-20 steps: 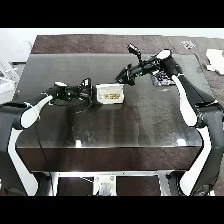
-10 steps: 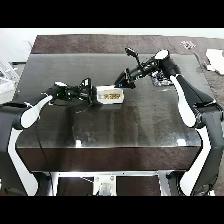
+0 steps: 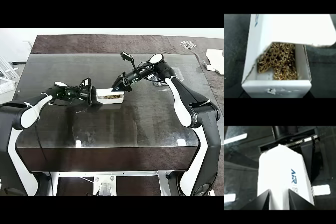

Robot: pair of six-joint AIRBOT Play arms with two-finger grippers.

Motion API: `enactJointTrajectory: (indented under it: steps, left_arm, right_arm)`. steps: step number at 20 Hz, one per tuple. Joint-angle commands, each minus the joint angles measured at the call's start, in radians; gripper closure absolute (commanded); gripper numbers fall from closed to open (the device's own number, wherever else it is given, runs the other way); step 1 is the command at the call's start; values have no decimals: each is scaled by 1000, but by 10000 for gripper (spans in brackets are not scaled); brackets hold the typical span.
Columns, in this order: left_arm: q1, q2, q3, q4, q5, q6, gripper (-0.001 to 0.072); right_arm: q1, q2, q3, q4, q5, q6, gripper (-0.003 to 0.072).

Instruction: Fold the box and place the chain.

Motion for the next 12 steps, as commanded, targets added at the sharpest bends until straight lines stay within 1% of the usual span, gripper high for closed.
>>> enactJointTrajectory:
  steps: [1,12]
  left_arm:
    - [0,0,0,0,0,1,293]
    - [0,0,0,0,0,1,293]
  right_arm:
    - [1,-5,0,0,-25,-9,383]
    - [2,-6,0,0,-85,-68,385]
